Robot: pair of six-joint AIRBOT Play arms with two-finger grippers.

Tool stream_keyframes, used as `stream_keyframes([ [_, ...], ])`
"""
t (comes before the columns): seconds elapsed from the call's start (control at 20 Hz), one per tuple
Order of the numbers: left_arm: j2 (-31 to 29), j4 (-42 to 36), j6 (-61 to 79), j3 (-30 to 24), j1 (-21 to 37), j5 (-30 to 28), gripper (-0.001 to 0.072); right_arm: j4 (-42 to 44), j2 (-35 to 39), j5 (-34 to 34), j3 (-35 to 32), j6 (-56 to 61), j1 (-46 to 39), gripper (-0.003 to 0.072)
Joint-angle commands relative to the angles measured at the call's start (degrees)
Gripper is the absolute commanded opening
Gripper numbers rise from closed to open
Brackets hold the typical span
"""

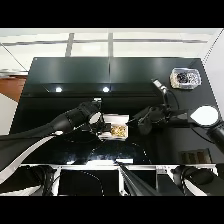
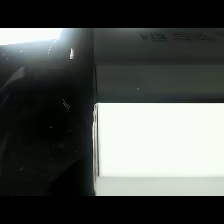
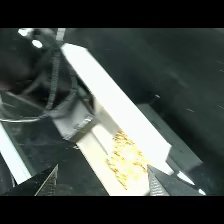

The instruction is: Fold the box and place the chain.

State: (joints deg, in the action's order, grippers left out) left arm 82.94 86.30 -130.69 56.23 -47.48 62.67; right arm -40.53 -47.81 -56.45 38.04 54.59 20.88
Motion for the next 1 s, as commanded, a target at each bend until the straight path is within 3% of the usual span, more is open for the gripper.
stream_keyframes([
  [0.0, 0.0, 0.3, -0.3, 0.1, 0.0, 0.8, 0.0033, -0.4, 0.8, -3.9, 0.0, 0.6, -5.4, 0.0621],
  [0.3, 0.0, 0.1, -2.9, 0.3, 0.0, 1.0, 0.0038, -0.4, 0.8, -4.4, 0.0, 0.6, -6.6, 0.0622],
  [0.35, 0.0, 0.0, -3.1, 0.7, 0.0, 1.1, 0.0125, -0.4, 0.8, -4.5, 0.0, 0.6, -6.6, 0.0622],
  [0.4, 0.0, 0.0, -3.1, 1.4, 0.0, 1.2, 0.0267, -0.4, 0.8, -4.5, 0.0, 0.6, -6.6, 0.0621],
  [0.45, 0.0, 0.0, -3.1, 2.3, 0.0, 1.5, 0.0345, -0.4, 0.8, -4.4, 0.0, 0.6, -6.6, 0.0621],
  [0.6, -0.1, 0.3, -0.6, 6.0, 0.0, 4.0, 0.0374, -0.4, 0.8, -4.5, 0.0, 0.6, -6.6, 0.0621],
  [0.65, -0.1, 0.2, 2.1, 7.3, 0.0, 5.4, 0.0485, -0.4, 0.8, -4.5, 0.0, 0.6, -6.6, 0.0621],
  [0.7, -0.1, 0.3, 5.8, 8.5, 0.1, 7.2, 0.0526, -0.4, 0.8, -4.5, 0.0, 0.6, -6.6, 0.0621],
  [0.85, -2.0, -7.1, 25.6, 12.5, 2.1, 18.7, 0.0524, -0.4, 0.8, -4.7, 0.0, 0.5, -6.6, 0.0622],
  [0.95, -5.8, -6.8, 33.6, 13.5, 3.8, 25.3, 0.0524, -0.5, 0.8, -4.8, 0.0, 0.5, -6.6, 0.0621],
])
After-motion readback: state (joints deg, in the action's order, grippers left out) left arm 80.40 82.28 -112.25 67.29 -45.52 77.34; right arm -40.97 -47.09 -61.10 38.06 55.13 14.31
